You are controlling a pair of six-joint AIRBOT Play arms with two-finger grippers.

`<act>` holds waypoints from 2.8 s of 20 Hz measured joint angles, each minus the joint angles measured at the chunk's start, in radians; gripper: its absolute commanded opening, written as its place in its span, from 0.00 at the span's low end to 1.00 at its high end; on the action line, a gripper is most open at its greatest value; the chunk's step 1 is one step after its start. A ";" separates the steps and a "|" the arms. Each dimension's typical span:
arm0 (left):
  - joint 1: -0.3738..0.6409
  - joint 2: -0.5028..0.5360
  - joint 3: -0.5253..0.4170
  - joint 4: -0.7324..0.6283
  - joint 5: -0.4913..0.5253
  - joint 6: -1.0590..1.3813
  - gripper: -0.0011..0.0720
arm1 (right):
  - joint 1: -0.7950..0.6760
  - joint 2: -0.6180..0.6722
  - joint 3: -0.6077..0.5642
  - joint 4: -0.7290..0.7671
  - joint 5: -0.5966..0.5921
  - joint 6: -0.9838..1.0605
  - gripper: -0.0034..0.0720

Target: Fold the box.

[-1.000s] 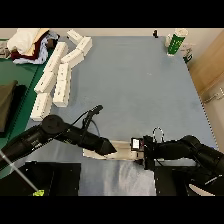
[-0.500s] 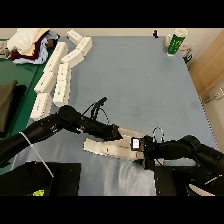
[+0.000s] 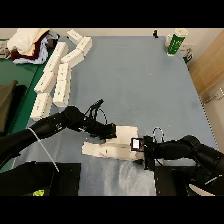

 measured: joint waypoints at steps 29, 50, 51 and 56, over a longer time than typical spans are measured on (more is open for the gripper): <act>0.008 0.442 0.025 0.373 -0.156 0.357 0.51 | 0.000 0.000 0.000 0.001 0.003 0.003 0.80; 0.030 0.351 -0.225 0.227 -0.142 1.242 0.67 | 0.000 0.000 0.000 -0.006 0.002 0.003 0.80; 0.023 0.335 -0.227 0.216 -0.128 1.254 0.68 | 0.000 0.000 0.000 -0.006 0.003 0.003 0.80; -0.013 0.278 -0.228 0.190 -0.066 1.314 0.34 | 0.000 0.000 0.000 -0.006 0.002 0.003 0.80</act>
